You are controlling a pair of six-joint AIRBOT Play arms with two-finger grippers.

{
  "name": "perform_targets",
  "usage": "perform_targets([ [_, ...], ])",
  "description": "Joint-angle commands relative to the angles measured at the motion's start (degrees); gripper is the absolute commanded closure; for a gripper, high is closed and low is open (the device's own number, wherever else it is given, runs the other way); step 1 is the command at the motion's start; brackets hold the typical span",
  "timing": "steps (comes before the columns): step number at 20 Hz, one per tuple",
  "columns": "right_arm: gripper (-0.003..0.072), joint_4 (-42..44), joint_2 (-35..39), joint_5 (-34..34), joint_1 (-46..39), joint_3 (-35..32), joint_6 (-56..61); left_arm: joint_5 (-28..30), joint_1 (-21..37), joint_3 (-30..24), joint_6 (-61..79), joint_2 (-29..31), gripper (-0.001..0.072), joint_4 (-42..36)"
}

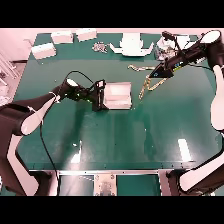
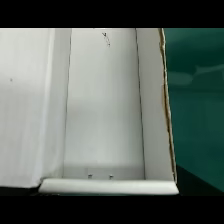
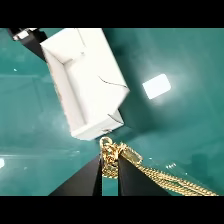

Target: Fold the box and place the chain.

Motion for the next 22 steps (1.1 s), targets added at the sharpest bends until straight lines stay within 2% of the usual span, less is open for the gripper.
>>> perform_targets([
  [1, 0.0679, 0.8, 3.5, 1.4, 1.3, 0.0, 1.7, 0.0, 0.1, 0.0, 0.0, 0.0, 0.024, 0.0],
  [7, 0.0679, 1.2, 6.6, 1.8, 6.0, 0.0, 3.5, 0.0, 0.1, 0.0, 0.0, 0.0, 0.0241, 0.0],
  [16, 0.0679, 1.1, 6.9, 0.0, 13.8, -0.3, 2.9, 0.0, 0.1, 0.0, 0.0, 0.0, 0.0241, 0.0],
  [22, 0.0679, 1.3, 6.7, -6.5, 14.8, -8.4, 2.8, 0.0, 0.1, 0.0, 0.0, 0.0, 0.0241, 0.0],
])
